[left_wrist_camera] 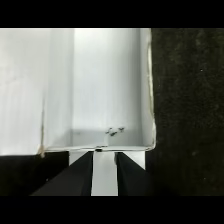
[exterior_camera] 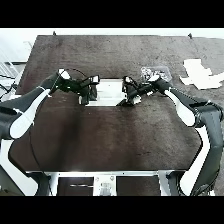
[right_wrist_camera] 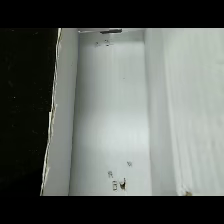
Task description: Fold the box and place the chain.
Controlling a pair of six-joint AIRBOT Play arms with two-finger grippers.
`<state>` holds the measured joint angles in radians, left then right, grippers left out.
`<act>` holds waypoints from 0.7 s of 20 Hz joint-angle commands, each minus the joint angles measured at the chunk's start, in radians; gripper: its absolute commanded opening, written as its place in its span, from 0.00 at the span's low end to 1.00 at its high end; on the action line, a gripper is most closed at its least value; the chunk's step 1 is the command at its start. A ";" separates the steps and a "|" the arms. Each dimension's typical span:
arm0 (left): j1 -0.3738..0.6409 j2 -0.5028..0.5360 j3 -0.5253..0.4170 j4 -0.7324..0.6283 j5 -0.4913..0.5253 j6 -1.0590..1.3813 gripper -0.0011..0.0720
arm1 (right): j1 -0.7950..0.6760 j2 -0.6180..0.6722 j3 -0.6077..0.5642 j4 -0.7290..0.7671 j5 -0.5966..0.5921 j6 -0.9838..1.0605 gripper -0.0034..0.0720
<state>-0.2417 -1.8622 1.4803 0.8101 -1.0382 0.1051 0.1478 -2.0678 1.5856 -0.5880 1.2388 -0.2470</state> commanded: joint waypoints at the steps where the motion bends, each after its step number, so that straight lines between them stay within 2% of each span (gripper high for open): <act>1: -0.001 -0.018 0.000 -0.045 -0.011 0.028 0.29 | 0.000 0.000 0.001 0.000 0.000 0.000 0.82; 8: -0.001 -0.027 0.000 -0.169 0.006 0.072 0.29 | 0.000 0.000 0.001 0.000 0.000 0.000 0.82; 13: -0.001 -0.042 0.000 -0.185 -0.002 0.087 0.29 | 0.000 0.000 0.001 0.000 0.000 0.000 0.82; 14: -0.001 -0.042 0.000 -0.185 -0.002 0.088 0.37 | 0.000 0.000 0.001 0.000 0.000 0.000 0.82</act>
<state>-0.2417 -1.9003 1.4803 0.6449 -1.0401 0.1852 0.1478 -2.0674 1.5856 -0.5880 1.2388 -0.2474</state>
